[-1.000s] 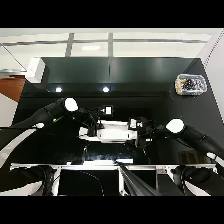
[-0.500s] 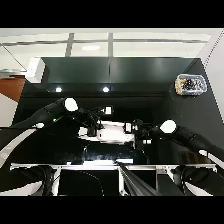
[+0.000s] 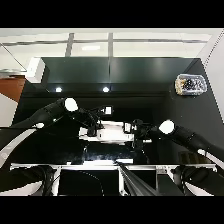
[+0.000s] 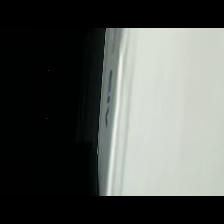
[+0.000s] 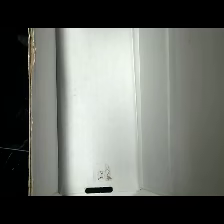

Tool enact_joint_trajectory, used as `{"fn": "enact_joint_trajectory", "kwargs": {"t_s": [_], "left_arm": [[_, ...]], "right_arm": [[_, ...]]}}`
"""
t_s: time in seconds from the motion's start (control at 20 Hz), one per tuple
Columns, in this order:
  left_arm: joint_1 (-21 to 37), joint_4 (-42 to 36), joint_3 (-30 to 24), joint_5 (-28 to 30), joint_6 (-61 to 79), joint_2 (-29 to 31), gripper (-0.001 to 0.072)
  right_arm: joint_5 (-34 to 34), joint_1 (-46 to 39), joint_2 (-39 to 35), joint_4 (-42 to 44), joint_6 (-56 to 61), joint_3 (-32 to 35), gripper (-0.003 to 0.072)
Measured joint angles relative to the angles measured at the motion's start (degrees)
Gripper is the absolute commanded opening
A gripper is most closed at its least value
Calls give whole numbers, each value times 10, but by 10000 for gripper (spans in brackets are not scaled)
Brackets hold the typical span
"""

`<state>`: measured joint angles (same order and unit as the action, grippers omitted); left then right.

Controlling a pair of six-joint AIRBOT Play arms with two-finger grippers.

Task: Fold the box and place the chain.

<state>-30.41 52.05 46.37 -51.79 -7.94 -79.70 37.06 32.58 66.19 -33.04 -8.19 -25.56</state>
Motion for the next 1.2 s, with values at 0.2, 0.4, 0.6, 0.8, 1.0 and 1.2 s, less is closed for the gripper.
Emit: {"fn": "enact_joint_trajectory", "kwargs": {"t_s": [0.2,0.4,0.6,0.8,1.0,1.2], "left_arm": [[0,0,0,1,0,0,31],[0,0,0,2,0,0,31],[0,0,0,2,0,0,31],[0,0,0,2,0,0,32],[0,4,0,3,-1,0,240],[0,12,12,-28,-7,1,500]], "right_arm": [[-5,0,0,-1,0,0,696],[-14,0,0,-2,0,0,696],[-16,0,0,-2,2,0,696],[-15,0,0,-2,2,0,694],[-13,0,0,-2,3,0,571],[-10,0,0,-2,2,0,570]]}}
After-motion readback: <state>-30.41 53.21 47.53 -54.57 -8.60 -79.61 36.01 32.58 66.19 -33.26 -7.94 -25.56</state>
